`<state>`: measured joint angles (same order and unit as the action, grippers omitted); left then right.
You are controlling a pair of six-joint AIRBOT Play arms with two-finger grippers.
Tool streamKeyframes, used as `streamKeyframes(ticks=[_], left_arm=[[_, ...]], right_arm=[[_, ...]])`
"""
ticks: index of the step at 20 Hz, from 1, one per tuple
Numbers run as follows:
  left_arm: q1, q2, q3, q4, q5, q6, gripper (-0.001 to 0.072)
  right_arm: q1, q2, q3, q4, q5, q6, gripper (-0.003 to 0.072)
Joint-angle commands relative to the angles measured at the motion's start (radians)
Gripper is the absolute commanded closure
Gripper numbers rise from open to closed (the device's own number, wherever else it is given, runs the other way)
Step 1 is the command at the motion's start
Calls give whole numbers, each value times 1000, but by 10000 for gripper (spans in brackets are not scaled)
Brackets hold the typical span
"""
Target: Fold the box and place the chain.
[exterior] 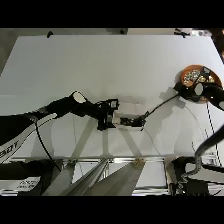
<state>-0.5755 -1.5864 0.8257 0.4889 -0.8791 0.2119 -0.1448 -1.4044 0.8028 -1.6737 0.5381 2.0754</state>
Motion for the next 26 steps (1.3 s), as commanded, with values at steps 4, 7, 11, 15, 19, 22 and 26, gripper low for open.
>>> streamKeyframes(ticks=[4,7,11,15,19,22,26], left_arm=[[0,0,0,0,0,1,371],[0,0,0,0,0,0,371],[0,0,0,0,0,1,371],[0,0,0,0,0,0,371],[0,0,0,0,0,0,371],[0,0,0,0,0,0,371],[0,0,0,0,0,1,371]], right_arm=[[95,289,1,3,182,-318,672],[126,485,1,8,312,-408,674],[162,737,1,43,451,-473,674],[184,925,1,251,533,-532,674],[229,952,1,563,581,-600,673],[294,907,1,687,579,-642,672],[447,742,1,682,545,-653,672]])
